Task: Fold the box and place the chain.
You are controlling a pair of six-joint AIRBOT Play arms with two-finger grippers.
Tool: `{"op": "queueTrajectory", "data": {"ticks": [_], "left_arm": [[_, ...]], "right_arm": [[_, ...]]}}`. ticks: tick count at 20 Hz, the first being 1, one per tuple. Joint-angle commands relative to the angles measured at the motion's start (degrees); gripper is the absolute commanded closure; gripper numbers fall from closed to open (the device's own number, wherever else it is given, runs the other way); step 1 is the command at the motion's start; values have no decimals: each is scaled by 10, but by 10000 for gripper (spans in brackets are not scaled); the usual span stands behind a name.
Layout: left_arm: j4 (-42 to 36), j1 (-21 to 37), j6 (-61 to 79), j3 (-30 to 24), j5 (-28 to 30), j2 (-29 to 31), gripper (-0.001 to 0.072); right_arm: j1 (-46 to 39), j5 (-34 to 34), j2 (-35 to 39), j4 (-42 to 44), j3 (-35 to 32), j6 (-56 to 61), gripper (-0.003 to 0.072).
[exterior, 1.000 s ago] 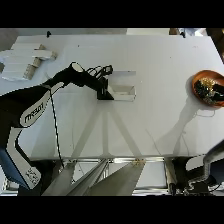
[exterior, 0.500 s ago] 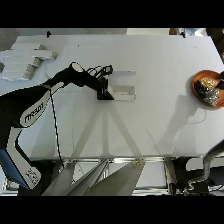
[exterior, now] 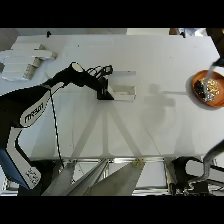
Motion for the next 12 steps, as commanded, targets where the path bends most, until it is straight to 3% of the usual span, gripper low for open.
{"op": "queueTrajectory", "data": {"ticks": [1, 4, 12], "left_arm": [[0, 0, 0, 0, 0, 0, 177], [0, 0, 0, 0, 0, 0, 177], [0, 0, 0, 0, 0, 0, 177]], "right_arm": [[120, 23, 22, -80, 0, 21, 678], [204, 23, 19, -117, 0, 22, 678], [327, 31, -47, -119, 0, 25, 677]]}}
